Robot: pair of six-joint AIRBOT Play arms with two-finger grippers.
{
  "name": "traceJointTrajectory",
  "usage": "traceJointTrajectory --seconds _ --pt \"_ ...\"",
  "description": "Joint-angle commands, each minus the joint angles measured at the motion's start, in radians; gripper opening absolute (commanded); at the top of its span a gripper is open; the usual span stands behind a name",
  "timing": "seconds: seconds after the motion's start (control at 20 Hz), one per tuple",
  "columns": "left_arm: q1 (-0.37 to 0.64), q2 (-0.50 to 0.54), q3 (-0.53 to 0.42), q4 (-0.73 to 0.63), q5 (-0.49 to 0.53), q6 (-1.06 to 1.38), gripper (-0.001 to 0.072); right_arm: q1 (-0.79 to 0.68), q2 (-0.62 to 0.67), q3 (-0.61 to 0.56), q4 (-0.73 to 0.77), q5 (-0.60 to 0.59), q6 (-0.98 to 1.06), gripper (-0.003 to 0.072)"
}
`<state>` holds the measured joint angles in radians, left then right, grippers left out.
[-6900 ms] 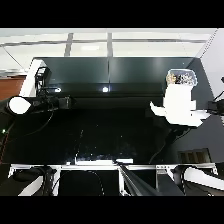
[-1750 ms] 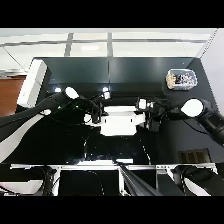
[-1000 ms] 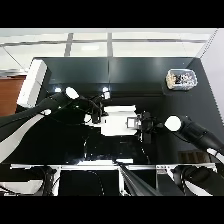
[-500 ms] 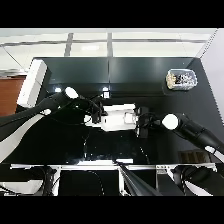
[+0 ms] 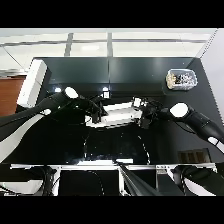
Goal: Fold the box and place the chain.
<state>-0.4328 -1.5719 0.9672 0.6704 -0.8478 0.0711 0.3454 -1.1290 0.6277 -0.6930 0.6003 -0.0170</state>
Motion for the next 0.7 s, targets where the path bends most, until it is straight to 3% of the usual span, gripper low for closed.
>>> traceJointTrajectory --seconds 0.0,0.15,0.35,0.65 --pt "0.0 -0.001 0.0 0.0 -0.002 0.0 0.0031 -0.029 -0.02 0.003 0.12 0.003 -0.117 0.0654" --pt "0.0 0.0 0.0 0.003 -0.008 0.017 0.003 -0.056 -0.042 0.003 0.204 0.048 -0.187 0.0655" --pt "-0.007 0.0 0.001 0.005 -0.054 0.113 0.0029 -0.067 -0.056 0.003 0.233 0.09 -0.207 0.0655" --pt "-0.009 0.0 0.001 0.006 -0.047 0.112 0.003 -0.061 -0.086 -0.003 0.243 0.214 -0.24 0.0655"
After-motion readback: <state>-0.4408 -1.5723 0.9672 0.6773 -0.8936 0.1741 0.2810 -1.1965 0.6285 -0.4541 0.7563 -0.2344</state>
